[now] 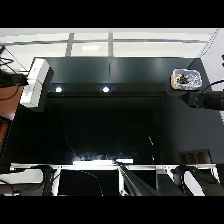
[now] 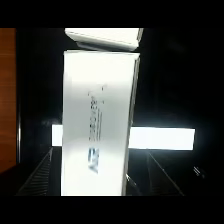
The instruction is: Fold the box and place the chain.
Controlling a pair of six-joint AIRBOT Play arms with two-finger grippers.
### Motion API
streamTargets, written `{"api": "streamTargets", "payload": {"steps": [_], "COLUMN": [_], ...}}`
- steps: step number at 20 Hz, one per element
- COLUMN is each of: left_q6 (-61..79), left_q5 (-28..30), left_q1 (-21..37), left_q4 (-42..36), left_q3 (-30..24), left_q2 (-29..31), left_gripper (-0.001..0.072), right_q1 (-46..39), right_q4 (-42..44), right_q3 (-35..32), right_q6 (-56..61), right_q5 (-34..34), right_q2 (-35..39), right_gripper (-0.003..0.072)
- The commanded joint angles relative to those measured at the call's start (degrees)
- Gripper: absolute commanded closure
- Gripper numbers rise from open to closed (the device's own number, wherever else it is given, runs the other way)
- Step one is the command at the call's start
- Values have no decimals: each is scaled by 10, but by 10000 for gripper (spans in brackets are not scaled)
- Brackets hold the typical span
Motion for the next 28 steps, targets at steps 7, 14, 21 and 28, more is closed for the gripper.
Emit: {"api": "streamTargets", "payload": {"steps": [7,14,21,28], "left_q6": [-169,-190,-274,-274], "left_q5": [-217,16,179,283], "left_q1": [-124,-416,-470,-466], "left_q4": [-10,-5,12,8], "left_q3": [16,-177,-402,-561], "left_q2": [136,260,370,528], "left_gripper": [688,687,686,685], "right_q1": [12,67,67,67], "right_q4": [23,-74,-179,-180], "right_q3": [40,-27,-175,-192], "right_q6": [-43,-48,6,5], "right_q5": [14,-74,-197,-250], "right_q2": [8,109,149,149], "right_gripper": [676,678,677,674]}}
